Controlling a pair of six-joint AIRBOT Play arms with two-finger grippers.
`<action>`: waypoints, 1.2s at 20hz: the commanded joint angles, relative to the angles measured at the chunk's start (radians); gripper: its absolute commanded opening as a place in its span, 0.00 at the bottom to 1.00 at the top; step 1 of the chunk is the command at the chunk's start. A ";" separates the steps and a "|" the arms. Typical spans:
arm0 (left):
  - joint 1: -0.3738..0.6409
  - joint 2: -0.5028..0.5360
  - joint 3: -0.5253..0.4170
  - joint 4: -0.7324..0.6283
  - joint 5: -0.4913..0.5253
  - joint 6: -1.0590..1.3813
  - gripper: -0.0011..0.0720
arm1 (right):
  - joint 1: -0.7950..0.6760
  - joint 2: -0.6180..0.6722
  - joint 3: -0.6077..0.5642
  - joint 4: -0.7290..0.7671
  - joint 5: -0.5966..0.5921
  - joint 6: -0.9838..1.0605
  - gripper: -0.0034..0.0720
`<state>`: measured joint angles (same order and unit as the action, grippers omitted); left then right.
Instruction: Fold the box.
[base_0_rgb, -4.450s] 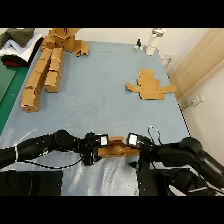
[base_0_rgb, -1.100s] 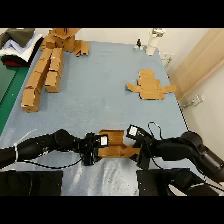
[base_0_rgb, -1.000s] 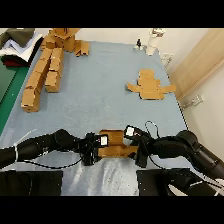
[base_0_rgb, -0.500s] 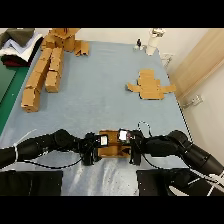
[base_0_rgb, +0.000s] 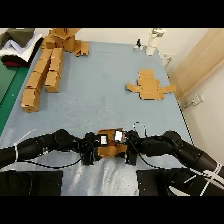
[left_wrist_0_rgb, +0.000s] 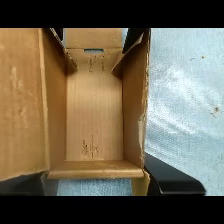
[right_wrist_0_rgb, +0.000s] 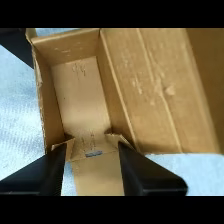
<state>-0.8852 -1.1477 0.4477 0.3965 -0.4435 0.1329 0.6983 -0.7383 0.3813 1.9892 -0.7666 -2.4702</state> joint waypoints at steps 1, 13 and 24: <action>0.000 0.000 0.000 0.000 -0.001 0.001 0.72 | 0.006 -0.009 0.000 0.009 -0.002 0.000 0.87; 0.000 0.000 0.000 0.000 -0.001 0.001 0.72 | 0.004 0.087 0.184 -0.478 -0.592 0.818 0.18; 0.000 0.000 0.000 0.000 -0.001 0.001 0.72 | -0.318 -0.011 0.057 -0.383 -0.483 1.101 0.05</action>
<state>-0.8852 -1.1477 0.4477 0.3965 -0.4446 0.1341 0.4366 -0.7044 0.4957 1.4368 -1.3540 -1.3762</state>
